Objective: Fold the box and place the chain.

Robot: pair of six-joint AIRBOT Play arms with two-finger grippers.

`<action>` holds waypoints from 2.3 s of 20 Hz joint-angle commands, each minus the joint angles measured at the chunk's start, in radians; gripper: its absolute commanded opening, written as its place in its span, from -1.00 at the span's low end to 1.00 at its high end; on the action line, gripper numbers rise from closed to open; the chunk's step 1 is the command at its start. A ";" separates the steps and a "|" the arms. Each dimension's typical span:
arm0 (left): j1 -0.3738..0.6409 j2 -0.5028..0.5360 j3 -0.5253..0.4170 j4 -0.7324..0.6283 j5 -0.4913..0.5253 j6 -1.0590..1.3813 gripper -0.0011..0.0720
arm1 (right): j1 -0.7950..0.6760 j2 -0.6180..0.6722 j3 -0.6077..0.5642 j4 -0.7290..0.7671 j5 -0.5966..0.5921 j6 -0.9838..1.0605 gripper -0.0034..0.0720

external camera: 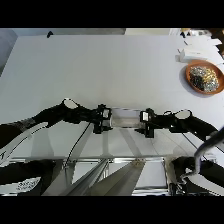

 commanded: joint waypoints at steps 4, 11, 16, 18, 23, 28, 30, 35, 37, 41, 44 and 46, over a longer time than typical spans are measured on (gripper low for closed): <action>0.000 -0.005 -0.001 -0.002 0.003 0.000 -0.59 | 0.000 0.000 0.000 0.001 -0.002 0.001 -0.07; -0.001 -0.005 -0.001 -0.002 0.002 0.000 -0.59 | 0.000 0.000 0.000 0.001 -0.002 0.001 -0.07; -0.001 -0.005 -0.001 -0.002 0.002 0.000 -0.59 | 0.000 0.000 0.000 0.001 -0.002 0.001 -0.07; -0.001 -0.005 -0.001 -0.002 0.002 0.000 -0.59 | 0.000 0.000 0.000 0.001 -0.002 0.001 -0.07; -0.001 -0.005 -0.001 -0.002 0.002 0.000 -0.59 | 0.000 0.000 0.000 0.001 -0.004 0.015 -0.06; -0.001 -0.005 -0.001 -0.002 -0.002 0.000 -0.59 | 0.000 0.034 0.000 -0.001 -0.013 0.066 0.92; -0.001 -0.005 -0.001 -0.002 -0.005 0.000 -0.59 | 0.000 0.055 0.000 -0.035 -0.011 0.079 0.92; -0.001 -0.005 -0.001 -0.002 -0.006 0.000 -0.59 | 0.000 0.177 0.000 -0.268 -0.032 0.345 0.92; -0.001 -0.005 -0.001 -0.002 -0.005 0.000 -0.59 | 0.000 0.261 0.000 -0.360 -0.035 0.432 0.92; -0.001 -0.005 -0.001 -0.002 -0.006 0.000 -0.59 | 0.000 0.440 0.000 -0.585 -0.018 0.705 0.92; -0.001 -0.005 -0.001 -0.002 -0.005 0.000 -0.59 | 0.000 0.583 0.000 -0.635 0.039 0.811 0.92; -0.001 -0.005 -0.001 -0.002 -0.006 0.000 -0.59 | 0.000 0.652 0.000 -0.562 0.077 0.825 0.86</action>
